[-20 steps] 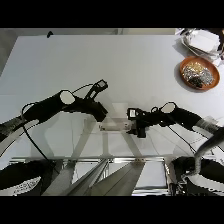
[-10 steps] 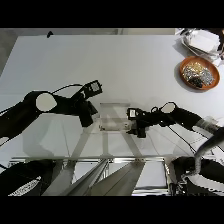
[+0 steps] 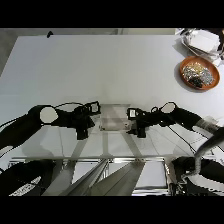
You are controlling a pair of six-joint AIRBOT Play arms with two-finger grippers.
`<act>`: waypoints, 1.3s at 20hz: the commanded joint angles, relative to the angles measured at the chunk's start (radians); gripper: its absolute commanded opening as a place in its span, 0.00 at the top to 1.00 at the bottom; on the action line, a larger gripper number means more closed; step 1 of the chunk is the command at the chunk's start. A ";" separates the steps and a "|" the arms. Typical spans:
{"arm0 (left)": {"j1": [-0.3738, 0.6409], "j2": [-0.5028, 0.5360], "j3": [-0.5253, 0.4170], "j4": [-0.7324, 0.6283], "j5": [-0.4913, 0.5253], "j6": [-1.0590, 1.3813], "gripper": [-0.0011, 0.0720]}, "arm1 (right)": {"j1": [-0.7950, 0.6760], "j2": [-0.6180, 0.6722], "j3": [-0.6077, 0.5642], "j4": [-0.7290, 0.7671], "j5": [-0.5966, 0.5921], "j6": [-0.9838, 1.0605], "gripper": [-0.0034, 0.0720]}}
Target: Fold the box and place the chain.
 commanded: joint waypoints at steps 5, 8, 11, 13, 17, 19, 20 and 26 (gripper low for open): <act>0.000 -0.139 -0.040 0.032 0.085 0.112 0.83 | -0.001 0.001 0.001 0.000 0.000 0.000 0.45; 0.001 -0.156 -0.040 0.035 0.130 0.108 0.73 | -0.001 0.001 0.001 0.000 0.000 0.000 0.45; 0.001 -0.131 -0.040 0.019 0.179 0.105 0.48 | -0.001 0.001 0.001 0.000 0.000 0.000 0.45; 0.001 -0.110 -0.040 0.017 0.185 0.105 0.44 | -0.001 0.001 0.001 0.000 0.000 0.000 0.45; 0.000 -0.071 -0.040 0.017 0.140 0.106 0.44 | -0.001 0.001 0.001 0.000 0.000 0.000 0.45; 0.000 -0.038 -0.040 0.018 0.117 0.109 0.44 | -0.001 0.001 0.001 0.000 0.001 0.000 0.45; 0.001 -0.025 -0.040 0.021 0.139 0.114 0.44 | -0.001 0.001 0.001 0.000 0.000 0.000 0.45; 0.000 -0.068 -0.041 0.017 0.272 0.368 0.44 | -0.001 0.001 0.001 0.000 0.001 0.000 0.45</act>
